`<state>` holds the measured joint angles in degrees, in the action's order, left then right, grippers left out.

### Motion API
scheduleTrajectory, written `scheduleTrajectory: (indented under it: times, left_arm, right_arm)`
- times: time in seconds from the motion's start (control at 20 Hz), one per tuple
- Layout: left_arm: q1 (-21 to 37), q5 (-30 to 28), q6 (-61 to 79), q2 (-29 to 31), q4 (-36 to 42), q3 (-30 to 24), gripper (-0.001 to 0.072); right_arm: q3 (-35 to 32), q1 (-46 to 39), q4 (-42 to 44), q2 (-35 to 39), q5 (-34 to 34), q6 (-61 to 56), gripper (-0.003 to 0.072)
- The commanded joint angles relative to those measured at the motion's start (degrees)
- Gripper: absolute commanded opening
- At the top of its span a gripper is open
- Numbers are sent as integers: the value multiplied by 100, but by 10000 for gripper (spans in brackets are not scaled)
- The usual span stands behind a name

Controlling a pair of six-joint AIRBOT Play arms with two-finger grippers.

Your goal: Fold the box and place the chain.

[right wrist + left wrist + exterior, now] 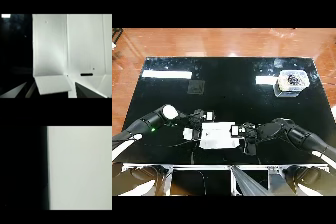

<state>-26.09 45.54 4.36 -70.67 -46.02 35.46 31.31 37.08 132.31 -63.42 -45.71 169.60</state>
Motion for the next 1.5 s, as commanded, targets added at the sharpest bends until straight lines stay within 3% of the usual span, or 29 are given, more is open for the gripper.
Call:
scheduleTrajectory:
  times: [0.0, 0.25, 0.75, 1.05, 1.45]
  left_arm:
    - [-2, -11, 11, -4, 0, 4, 23]
    - [-2, -4, 11, -4, 0, 4, 23]
    - [-7, -7, 11, -4, 0, 4, 23]
    - [-13, -7, 11, -4, 0, 4, 23]
    - [-13, -2, 11, -4, 0, 4, 23]
  right_arm:
    - [-2, 227, 122, -234, 511, 37, 694]
    - [0, 304, 319, -330, 992, 31, 693]
    - [201, 125, 308, -155, 951, -1191, 713]
    - [208, -127, 289, 317, 1051, -1346, 711]
    - [208, -127, 258, 319, 1211, -1344, 711]
